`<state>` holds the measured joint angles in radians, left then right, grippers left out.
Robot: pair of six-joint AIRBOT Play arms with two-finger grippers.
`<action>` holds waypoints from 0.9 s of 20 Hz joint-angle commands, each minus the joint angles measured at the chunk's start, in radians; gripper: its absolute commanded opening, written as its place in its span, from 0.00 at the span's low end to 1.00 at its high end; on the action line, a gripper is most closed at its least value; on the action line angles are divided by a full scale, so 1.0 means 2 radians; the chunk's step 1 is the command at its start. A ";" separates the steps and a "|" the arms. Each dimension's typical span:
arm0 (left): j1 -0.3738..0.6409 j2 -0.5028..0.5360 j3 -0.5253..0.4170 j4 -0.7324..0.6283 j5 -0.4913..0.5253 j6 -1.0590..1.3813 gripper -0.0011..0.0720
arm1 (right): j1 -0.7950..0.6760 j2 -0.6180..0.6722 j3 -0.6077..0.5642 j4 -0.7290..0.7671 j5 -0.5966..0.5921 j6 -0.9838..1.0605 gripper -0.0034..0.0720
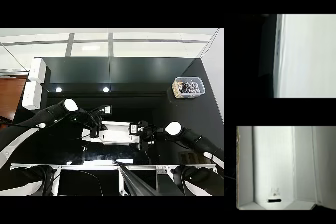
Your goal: Fold the box and place the chain.
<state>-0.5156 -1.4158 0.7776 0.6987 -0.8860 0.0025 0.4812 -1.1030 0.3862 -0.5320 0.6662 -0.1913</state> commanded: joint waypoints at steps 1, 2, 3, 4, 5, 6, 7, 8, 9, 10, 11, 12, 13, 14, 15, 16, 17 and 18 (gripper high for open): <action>0.000 0.000 0.001 0.000 -0.001 0.000 0.05 | 0.001 -0.001 0.000 0.000 -0.002 0.000 0.94; 0.000 0.000 0.001 0.000 -0.001 0.000 0.05 | 0.001 -0.001 0.000 0.000 -0.002 0.000 0.94; 0.000 0.000 0.001 0.000 -0.001 0.000 0.05 | 0.001 -0.001 0.000 0.000 -0.002 0.000 0.94; 0.000 0.000 0.001 0.000 -0.002 0.000 0.05 | 0.001 -0.001 0.000 0.000 -0.002 0.000 0.94; 0.000 0.000 0.001 0.000 -0.003 0.000 0.05 | 0.001 -0.001 0.000 0.000 -0.002 0.000 0.94; 0.000 0.000 0.001 0.000 -0.003 0.000 0.05 | 0.001 -0.001 0.000 0.000 -0.002 0.000 0.94; 0.000 0.000 0.001 0.000 -0.004 0.000 0.05 | 0.002 -0.001 0.000 0.000 -0.003 0.000 0.94; 0.000 0.000 0.001 0.000 -0.004 0.000 0.05 | 0.006 -0.002 0.000 -0.002 -0.005 0.001 0.94; 0.000 0.000 0.001 0.000 -0.004 0.000 0.05 | 0.011 -0.002 0.000 -0.011 -0.009 0.006 0.94; 0.000 0.000 0.001 0.000 -0.004 0.000 0.05 | 0.014 -0.002 0.000 -0.012 -0.012 0.008 0.93; 0.000 0.000 0.001 0.000 -0.004 0.000 0.05 | 0.014 -0.002 0.000 -0.012 -0.012 0.010 0.93; 0.000 0.000 0.001 0.000 -0.004 0.000 0.05 | 0.014 -0.002 0.000 -0.012 -0.013 0.010 0.93; 0.000 0.000 0.001 0.000 -0.004 -0.003 0.05 | 0.014 -0.002 0.000 -0.012 -0.013 0.010 0.93; 0.000 0.000 0.001 0.000 -0.005 -0.003 0.05 | 0.014 -0.002 0.000 -0.012 -0.012 0.010 0.93; 0.000 0.000 0.001 0.000 -0.004 -0.003 0.05 | 0.014 -0.002 0.000 -0.012 -0.012 0.010 0.93; 0.000 0.000 0.001 0.000 -0.004 -0.003 0.05 | 0.014 -0.002 0.000 -0.012 -0.012 0.010 0.81; 0.000 0.000 0.001 0.000 -0.004 -0.003 0.05 | 0.014 -0.002 0.000 -0.012 -0.012 0.010 0.69; 0.000 0.000 0.001 0.000 -0.004 -0.003 0.05 | 0.014 -0.002 0.000 -0.012 -0.012 0.010 0.69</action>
<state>-0.5156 -1.4158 0.7776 0.6994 -0.8967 -0.0010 0.5079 -1.1072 0.3870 -0.5529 0.6464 -0.1753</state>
